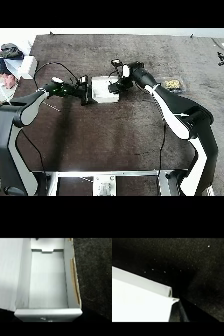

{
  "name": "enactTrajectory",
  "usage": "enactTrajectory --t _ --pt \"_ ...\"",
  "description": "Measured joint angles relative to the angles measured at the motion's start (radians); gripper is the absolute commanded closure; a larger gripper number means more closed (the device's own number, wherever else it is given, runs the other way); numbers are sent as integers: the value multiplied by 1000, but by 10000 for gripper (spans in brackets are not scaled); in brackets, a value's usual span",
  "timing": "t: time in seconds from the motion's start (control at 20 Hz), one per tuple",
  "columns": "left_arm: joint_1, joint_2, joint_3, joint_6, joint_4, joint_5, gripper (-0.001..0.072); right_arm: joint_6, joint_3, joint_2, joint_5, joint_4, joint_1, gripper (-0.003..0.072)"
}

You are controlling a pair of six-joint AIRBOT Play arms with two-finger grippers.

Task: Fold the box and place the chain.

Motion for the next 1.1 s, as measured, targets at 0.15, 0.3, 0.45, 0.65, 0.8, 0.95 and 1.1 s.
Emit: enactTrajectory --t 0.15,0.3,0.45,0.65,0.8,0.95,1.1 --pt "0 0 0 0 0 0 243 31 2 -6 6 -7 7 302" --pt "0 0 0 0 0 0 243 76 3 -10 17 -28 10 303" --pt "0 0 0 0 0 0 243 110 3 -11 23 -40 14 304" --pt "0 0 0 0 0 0 243 135 3 -13 29 -61 27 314" --pt "0 0 0 0 0 0 243 155 3 -23 31 -76 43 380" --pt "-1 0 0 0 0 0 243 192 4 -41 42 -92 51 423" --pt "-1 0 0 0 0 0 243 235 14 -49 55 -117 58 423"
